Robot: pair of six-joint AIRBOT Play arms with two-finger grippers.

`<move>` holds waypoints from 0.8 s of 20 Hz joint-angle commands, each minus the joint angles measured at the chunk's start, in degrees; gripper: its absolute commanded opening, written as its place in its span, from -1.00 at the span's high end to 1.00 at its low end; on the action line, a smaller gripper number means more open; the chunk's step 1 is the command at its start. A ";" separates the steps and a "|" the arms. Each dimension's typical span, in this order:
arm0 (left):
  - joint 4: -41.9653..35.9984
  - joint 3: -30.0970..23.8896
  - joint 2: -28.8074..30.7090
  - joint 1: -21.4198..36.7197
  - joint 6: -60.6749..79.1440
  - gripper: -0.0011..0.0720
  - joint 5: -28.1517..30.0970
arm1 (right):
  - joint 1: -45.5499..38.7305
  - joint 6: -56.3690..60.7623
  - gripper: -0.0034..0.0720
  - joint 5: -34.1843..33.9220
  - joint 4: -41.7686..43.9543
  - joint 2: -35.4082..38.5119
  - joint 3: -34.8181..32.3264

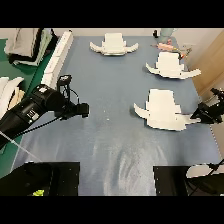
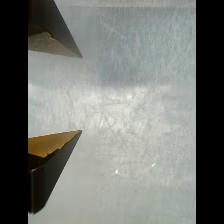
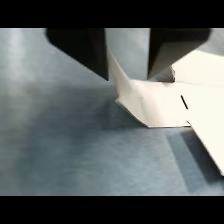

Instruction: Fold the box.

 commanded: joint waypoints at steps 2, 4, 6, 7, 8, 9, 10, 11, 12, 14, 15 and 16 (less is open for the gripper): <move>-2.34 0.02 0.02 0.04 0.04 -0.91 -0.28 | -0.02 -7.23 0.57 2.60 9.64 -2.54 0.17; -2.32 0.02 0.02 0.04 0.00 -0.91 -0.22 | 0.68 -8.04 0.90 4.63 14.03 -2.38 0.22; -2.47 0.02 0.02 0.04 -0.90 -0.91 0.94 | 2.34 -7.06 0.90 6.51 20.17 -1.77 0.22; -2.86 0.02 0.02 0.04 -1.14 -0.91 1.36 | 3.93 -6.25 0.90 7.06 21.55 -1.20 0.15; -3.06 0.02 0.00 0.04 -1.09 -0.91 1.57 | 6.62 -4.76 0.90 7.02 21.35 -0.07 -0.26; -3.06 0.02 0.02 0.07 -0.39 -0.91 1.40 | 9.81 -2.99 0.90 6.45 20.83 1.62 -1.29; -3.06 0.02 0.02 0.09 0.94 -0.91 0.94 | 13.11 -1.27 0.90 5.16 20.48 3.56 -2.71; -3.34 0.07 0.02 0.46 3.06 -0.91 0.35 | 16.68 0.39 0.90 3.23 20.28 5.77 -4.52; -4.83 0.20 0.02 1.46 5.95 -0.91 -0.66 | 20.63 2.19 0.90 1.16 19.80 8.22 -6.80; -11.91 0.48 0.02 6.36 14.36 -0.91 -3.45 | 28.26 5.95 0.90 -2.49 17.59 12.07 -11.17; -16.35 0.50 0.02 9.49 18.91 -0.91 -4.76 | 31.95 7.43 0.90 -4.37 16.22 13.77 -13.42; -20.96 0.50 0.00 12.76 23.76 -0.91 -6.05 | 35.01 8.24 0.90 -6.36 15.82 15.43 -15.65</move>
